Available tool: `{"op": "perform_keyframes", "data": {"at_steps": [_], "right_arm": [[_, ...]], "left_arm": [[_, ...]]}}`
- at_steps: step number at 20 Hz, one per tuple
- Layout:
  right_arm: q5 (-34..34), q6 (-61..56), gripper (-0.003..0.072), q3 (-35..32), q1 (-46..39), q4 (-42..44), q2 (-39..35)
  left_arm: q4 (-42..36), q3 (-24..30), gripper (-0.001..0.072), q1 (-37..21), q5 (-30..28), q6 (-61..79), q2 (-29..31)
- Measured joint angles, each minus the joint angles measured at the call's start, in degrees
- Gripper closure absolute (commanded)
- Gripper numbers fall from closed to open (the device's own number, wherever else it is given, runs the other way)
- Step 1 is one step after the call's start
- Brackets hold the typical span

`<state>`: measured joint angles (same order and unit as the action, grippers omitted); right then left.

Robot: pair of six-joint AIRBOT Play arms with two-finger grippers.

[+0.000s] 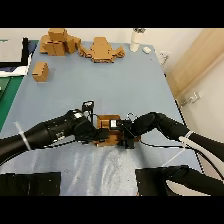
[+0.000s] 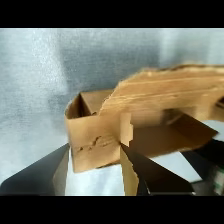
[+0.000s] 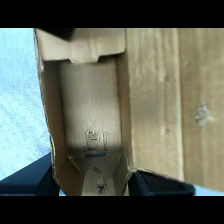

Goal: Fold the box.

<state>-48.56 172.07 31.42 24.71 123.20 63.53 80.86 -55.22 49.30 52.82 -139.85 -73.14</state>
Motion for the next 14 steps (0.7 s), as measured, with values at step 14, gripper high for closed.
{"op": "perform_keyframes", "data": {"at_steps": [14], "right_arm": [[0.0, 0.0, 0.0165, 0.0, 0.0, 0.02, 0.0]], "left_arm": [[2.19, -6.45, 0.0246, 1.4, 7.37, -2.08, -4.2]]}}
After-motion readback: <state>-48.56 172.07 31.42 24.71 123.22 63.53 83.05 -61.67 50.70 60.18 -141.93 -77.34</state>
